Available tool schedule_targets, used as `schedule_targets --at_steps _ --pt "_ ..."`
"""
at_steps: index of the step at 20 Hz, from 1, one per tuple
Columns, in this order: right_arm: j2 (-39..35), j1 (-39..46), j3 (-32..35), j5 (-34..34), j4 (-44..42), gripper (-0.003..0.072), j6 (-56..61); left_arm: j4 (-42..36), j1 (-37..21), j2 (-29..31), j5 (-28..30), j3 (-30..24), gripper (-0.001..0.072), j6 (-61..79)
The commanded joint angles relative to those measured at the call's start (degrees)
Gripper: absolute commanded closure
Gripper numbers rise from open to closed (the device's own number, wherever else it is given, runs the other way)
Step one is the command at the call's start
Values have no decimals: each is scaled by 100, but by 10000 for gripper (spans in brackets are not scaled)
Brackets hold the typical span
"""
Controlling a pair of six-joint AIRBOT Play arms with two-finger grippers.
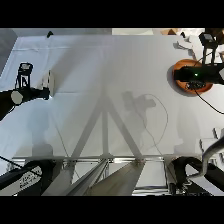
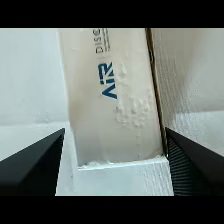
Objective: Fold the box and place the chain.
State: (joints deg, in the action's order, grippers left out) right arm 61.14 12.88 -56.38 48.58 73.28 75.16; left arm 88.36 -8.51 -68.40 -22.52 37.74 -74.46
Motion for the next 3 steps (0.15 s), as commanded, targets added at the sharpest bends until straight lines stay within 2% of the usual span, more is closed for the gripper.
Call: schedule_targets --at_steps 1,3 --pt "-4 4 -7 0 0 675 2 15 4 501 -81 2 9 245" --pt "-4 4 -7 0 0 675 2 -9 4 879 -90 2 12 240"
